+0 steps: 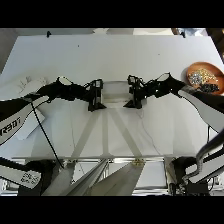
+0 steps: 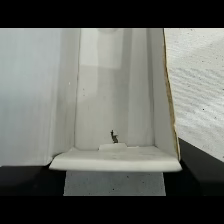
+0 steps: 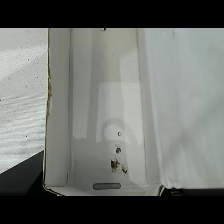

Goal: Fold the box and place the chain.

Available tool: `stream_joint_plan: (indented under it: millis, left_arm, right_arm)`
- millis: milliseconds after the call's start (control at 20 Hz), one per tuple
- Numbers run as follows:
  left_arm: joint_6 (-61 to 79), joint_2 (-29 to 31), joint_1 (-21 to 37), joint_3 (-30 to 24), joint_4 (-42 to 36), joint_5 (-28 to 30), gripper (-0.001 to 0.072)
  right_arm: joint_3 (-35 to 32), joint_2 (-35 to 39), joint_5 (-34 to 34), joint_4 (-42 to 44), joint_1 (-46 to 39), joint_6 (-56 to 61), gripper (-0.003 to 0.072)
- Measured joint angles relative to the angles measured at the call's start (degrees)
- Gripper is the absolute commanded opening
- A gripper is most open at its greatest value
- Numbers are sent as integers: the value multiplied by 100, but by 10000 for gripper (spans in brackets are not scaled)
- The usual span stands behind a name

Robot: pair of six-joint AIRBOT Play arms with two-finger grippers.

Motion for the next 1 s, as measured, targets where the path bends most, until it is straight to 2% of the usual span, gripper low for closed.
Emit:
stream_joint_plan:
  millis: [100,150,300,350,400,450,750,1000]
  left_arm:
    - [0,0,0,0,0,0,216]
    - [0,0,0,0,0,0,216]
    - [0,0,0,0,0,2,216]
    - [0,0,0,0,2,2,216]
    - [0,0,0,0,0,2,216]
    - [4,0,-2,0,4,11,216]
    - [2,0,-2,0,2,11,216]
    - [-17,0,-2,0,-4,13,216]
  right_arm:
    - [0,0,2,2,0,0,486]
    - [0,0,2,2,0,0,449]
    - [0,0,7,11,0,0,480]
    - [0,0,9,11,0,2,561]
    - [0,0,13,13,0,2,693]
    - [0,0,26,39,2,4,707]
    - [0,164,101,13,-76,11,695]
    - [-2,702,280,-391,-413,293,692]
